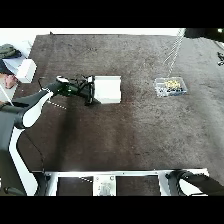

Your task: Fold the box and place the chain.

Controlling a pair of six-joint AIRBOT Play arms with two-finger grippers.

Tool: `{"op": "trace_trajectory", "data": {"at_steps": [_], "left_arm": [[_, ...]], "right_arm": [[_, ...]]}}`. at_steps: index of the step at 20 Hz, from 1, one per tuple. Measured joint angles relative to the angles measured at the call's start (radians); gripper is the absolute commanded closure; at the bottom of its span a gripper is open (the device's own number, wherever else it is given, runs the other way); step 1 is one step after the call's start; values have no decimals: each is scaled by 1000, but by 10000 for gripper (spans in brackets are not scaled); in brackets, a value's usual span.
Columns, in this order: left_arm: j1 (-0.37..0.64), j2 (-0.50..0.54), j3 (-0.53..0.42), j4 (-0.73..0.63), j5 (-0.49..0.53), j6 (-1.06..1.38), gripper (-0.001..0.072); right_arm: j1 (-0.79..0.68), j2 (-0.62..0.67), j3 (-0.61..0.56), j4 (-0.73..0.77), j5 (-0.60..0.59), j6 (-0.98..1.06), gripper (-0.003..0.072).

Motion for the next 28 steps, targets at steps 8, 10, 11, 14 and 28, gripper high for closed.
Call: {"op": "trace_trajectory", "data": {"at_steps": [8,10,11,14,28], "left_arm": [[0,0,0,0,0,0,306],[0,0,0,0,0,0,306],[0,0,0,0,0,0,305],[0,0,0,0,0,0,306],[0,0,0,0,1,0,306]], "right_arm": [[307,-99,0,4,-89,-7,698],[359,-151,-1,4,-95,-7,698],[379,-179,-1,4,-98,-7,698],[419,-262,-2,5,-99,-6,698],[303,-307,-225,-83,-56,124,403]]}}
